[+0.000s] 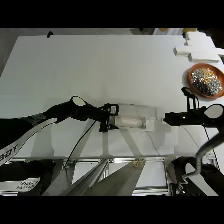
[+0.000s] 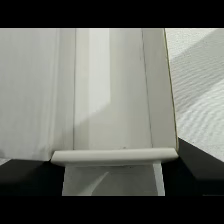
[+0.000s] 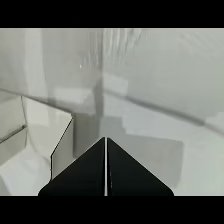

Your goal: Fold the box and place the chain.

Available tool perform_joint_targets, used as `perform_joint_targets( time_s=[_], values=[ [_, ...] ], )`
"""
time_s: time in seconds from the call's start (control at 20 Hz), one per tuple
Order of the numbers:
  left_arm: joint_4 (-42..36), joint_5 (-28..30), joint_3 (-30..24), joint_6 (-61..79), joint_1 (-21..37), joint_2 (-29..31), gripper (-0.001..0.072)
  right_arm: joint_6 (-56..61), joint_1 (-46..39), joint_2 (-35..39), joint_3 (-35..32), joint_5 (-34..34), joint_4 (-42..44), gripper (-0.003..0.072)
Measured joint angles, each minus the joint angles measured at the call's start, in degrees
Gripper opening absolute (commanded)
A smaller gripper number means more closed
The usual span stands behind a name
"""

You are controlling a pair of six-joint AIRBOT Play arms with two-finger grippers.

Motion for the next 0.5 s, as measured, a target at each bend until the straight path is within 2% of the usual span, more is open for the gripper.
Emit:
perform_joint_targets(
  time_s=[0.25,0.4,0.45,0.5],
  values=[
    [0.04,0.02,0.0,0.0,0.02,0.0,0.0208,1.81,6.99,-6.08,0.0,0.79,5.09,0.0014],
    [0.02,0.02,0.0,-0.02,0.0,0.0,0.0208,0.11,9.31,-7.04,0.02,0.92,8.26,0.0016],
    [0.02,0.02,0.0,0.0,0.0,0.0,0.0208,-0.39,9.7,-6.86,0.02,1.05,9.05,0.0027],
    [0.02,0.0,0.0,-0.02,0.0,0.0,0.0208,-0.76,9.99,-6.43,0.02,1.31,9.7,0.0103]
  ],
)
